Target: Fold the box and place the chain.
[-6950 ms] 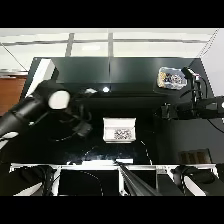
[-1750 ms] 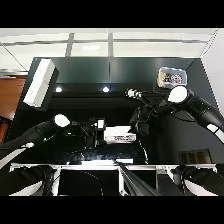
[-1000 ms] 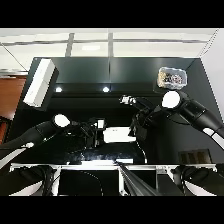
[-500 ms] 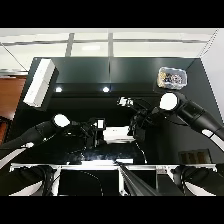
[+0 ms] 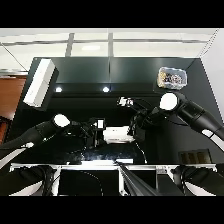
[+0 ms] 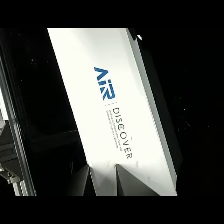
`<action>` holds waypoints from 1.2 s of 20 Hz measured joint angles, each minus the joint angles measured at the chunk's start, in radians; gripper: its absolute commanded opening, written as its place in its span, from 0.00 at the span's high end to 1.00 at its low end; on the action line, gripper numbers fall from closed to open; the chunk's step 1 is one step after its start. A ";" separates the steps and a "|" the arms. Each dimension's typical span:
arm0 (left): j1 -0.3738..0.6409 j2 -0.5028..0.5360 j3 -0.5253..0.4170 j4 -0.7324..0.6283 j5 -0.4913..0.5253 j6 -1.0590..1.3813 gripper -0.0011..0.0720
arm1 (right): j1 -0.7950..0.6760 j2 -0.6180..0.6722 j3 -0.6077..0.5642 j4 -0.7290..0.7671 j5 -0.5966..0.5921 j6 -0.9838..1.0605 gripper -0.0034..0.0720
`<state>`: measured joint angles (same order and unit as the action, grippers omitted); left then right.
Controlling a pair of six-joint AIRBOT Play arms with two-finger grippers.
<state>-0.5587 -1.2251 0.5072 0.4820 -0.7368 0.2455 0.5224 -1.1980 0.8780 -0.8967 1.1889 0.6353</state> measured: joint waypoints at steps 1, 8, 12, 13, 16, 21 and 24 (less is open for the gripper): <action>0.000 0.000 0.000 0.000 0.000 0.000 0.44 | 0.000 0.000 0.000 0.000 0.000 0.000 0.78; 0.000 0.000 0.000 0.000 0.000 0.002 0.44 | 0.000 0.000 0.000 -0.002 0.009 0.001 0.78; 0.000 0.000 0.000 0.000 0.001 0.002 0.44 | 0.000 0.000 0.000 -0.004 0.014 0.001 0.79; 0.000 0.000 0.000 0.000 0.001 0.002 0.44 | 0.000 0.000 0.000 -0.004 0.015 0.001 0.79; 0.000 0.000 0.000 0.000 0.001 0.002 0.44 | 0.000 0.000 0.000 -0.001 0.018 0.001 0.79; 0.000 0.000 0.000 0.000 0.001 0.001 0.44 | 0.000 0.000 0.000 0.000 0.019 0.001 0.79; 0.000 0.000 0.000 0.000 0.001 0.001 0.44 | 0.000 0.000 0.000 -0.002 0.021 0.001 0.79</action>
<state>-0.5587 -1.2251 0.5072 0.4824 -0.7361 0.2462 0.5224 -1.1980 0.8780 -0.8982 1.2098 0.6361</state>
